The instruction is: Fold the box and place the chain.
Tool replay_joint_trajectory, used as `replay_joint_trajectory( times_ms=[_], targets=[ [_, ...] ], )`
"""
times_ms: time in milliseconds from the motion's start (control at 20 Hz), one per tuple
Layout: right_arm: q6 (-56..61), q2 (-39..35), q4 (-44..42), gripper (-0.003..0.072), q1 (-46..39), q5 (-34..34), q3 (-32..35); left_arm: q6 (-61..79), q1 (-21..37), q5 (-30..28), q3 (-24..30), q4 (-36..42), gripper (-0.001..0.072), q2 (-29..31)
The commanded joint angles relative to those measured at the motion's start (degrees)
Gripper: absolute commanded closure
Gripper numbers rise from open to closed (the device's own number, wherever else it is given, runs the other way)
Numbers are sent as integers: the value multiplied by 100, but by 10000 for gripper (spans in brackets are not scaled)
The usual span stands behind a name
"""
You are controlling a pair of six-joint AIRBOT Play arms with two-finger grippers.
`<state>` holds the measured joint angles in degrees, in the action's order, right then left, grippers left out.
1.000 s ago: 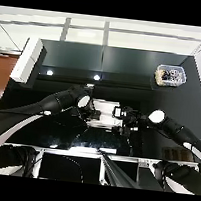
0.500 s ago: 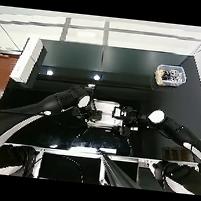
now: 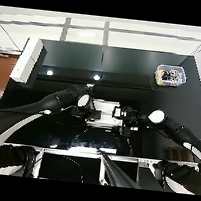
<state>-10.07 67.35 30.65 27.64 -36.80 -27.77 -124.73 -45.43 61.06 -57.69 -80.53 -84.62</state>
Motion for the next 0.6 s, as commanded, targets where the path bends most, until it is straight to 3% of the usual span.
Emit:
replay_joint_trajectory(
  times_ms=[0,100,250,350,400,450,550],
  targets=[
    [0,0,0,216,-2,-4,0,0,11,-74,2,-9,378,0],
    [-2,0,2,216,0,-7,0,0,11,-127,2,-17,384,0],
    [0,0,2,216,0,-9,0,2,9,-256,2,-13,667,0],
    [0,0,2,212,-2,-42,0,52,9,-232,2,-17,683,0],
    [63,0,0,116,-2,-46,0,68,9,-197,2,-17,683,0],
    [201,0,2,72,-2,-44,-2,68,9,-155,2,-17,683,2],
    [352,-61,22,72,-4,-74,-2,66,11,-37,2,-46,683,9]
  ],
)
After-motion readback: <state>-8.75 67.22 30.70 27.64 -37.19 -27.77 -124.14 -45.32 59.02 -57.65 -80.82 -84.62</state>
